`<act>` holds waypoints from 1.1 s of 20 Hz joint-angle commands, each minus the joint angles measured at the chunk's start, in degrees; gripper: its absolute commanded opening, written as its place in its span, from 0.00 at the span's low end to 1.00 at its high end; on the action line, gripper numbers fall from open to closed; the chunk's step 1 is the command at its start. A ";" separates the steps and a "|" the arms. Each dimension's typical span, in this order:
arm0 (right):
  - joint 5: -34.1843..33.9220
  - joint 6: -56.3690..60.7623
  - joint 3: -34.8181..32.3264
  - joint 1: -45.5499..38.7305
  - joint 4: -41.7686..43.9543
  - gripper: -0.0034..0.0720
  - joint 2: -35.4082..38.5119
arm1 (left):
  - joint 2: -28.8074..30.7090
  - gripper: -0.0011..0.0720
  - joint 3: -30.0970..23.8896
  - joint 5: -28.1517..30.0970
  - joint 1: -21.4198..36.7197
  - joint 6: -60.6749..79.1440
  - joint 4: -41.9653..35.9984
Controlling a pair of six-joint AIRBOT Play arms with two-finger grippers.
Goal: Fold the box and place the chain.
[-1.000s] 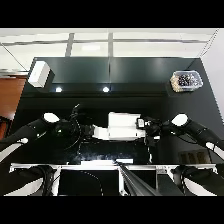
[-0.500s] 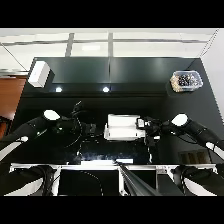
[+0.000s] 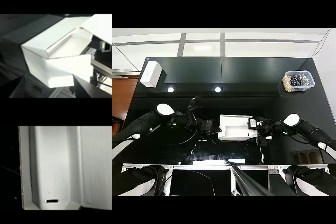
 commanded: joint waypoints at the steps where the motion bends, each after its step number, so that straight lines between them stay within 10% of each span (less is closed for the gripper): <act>1: 0.00 0.04 -0.02 0.04 0.02 0.63 -0.02 | 0.13 0.97 0.70 6.19 -5.18 -9.99 6.27; 7: 0.02 0.04 -0.02 0.04 0.02 0.63 -0.02 | 0.13 0.97 0.74 19.80 -10.51 -17.90 8.20; 12: 0.02 0.04 0.00 0.04 0.02 0.63 -0.02 | 0.07 0.97 0.83 21.03 -13.05 -27.78 13.25; 22: 0.02 0.04 -0.02 0.04 0.02 0.63 -0.02 | -1.84 0.96 10.58 11.54 -23.08 -63.28 49.37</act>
